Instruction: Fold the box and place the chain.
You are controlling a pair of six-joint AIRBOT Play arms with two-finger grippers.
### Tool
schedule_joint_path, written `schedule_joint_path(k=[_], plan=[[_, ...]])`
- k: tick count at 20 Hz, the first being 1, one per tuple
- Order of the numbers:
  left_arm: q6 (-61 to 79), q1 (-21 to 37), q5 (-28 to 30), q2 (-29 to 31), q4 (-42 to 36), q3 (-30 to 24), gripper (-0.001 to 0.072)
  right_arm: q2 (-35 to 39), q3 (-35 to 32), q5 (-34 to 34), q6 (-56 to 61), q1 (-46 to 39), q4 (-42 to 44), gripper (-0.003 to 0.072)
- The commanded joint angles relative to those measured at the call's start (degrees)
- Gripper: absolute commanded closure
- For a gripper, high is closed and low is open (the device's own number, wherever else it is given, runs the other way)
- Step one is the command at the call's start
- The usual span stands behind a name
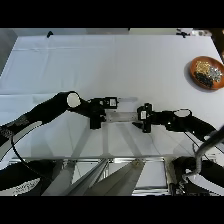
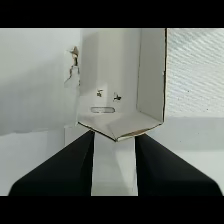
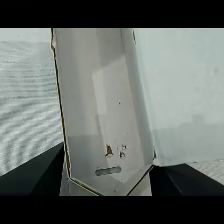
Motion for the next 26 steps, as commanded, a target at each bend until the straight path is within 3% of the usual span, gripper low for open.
schedule_joint_path(k=[1,8,10,17,19,24,26], plan=[[0.11,-0.55,0.17,-1.25,-0.74,-0.04,0.0457,-0.02,0.00,0.02,0.09,0.04,0.24,0.0348],[0.22,-0.92,5.18,-1.42,-4.70,-0.04,0.0468,-0.02,0.00,0.04,0.09,0.04,0.24,0.0348],[0.22,-0.96,5.16,-1.40,-4.59,-0.04,0.0600,-0.02,0.00,0.07,0.09,0.04,0.24,0.0348],[0.17,-0.96,0.90,-1.40,1.36,-0.04,0.0596,-0.02,0.00,0.02,0.09,0.04,0.24,0.0348],[0.15,-0.96,2.01,-1.38,1.38,-0.04,0.0548,-0.02,0.00,0.04,0.09,0.04,0.24,0.0348],[0.17,-0.96,3.43,-1.38,1.36,-0.04,0.0544,-0.02,0.00,0.04,0.09,0.04,0.22,0.0348],[-0.02,-0.96,3.34,-1.20,1.42,-0.04,0.0428,-0.02,0.00,0.04,0.09,0.04,0.24,0.0348]])
